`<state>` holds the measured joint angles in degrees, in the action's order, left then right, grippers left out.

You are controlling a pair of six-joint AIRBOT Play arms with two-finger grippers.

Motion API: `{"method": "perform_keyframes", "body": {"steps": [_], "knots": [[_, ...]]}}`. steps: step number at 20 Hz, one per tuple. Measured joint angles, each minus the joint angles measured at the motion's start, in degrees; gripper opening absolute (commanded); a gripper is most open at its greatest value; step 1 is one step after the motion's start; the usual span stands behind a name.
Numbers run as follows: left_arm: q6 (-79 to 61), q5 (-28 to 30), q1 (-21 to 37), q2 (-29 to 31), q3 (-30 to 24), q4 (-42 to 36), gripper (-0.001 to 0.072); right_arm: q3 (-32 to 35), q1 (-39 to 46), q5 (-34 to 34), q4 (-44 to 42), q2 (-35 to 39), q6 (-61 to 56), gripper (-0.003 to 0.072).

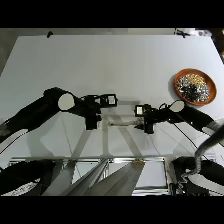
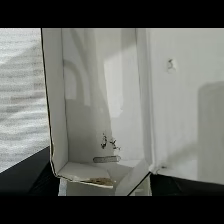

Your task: Fold the box and place the chain.

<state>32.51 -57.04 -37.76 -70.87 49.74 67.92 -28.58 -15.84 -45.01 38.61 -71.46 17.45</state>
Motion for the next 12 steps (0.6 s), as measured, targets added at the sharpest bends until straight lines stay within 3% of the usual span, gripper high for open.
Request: {"method": "perform_keyframes", "body": {"steps": [5,12], "knots": [[-7.8,0.7,1.0,-5.9,-2.0,-2.1,0.0274,0.0,0.0,0.0,0.0,0.0,0.0,0.0235],[-14.8,6.8,2.0,-7.7,-4.9,-3.3,0.0270,0.0,0.0,0.0,0.0,0.0,0.0,0.0235]]}}
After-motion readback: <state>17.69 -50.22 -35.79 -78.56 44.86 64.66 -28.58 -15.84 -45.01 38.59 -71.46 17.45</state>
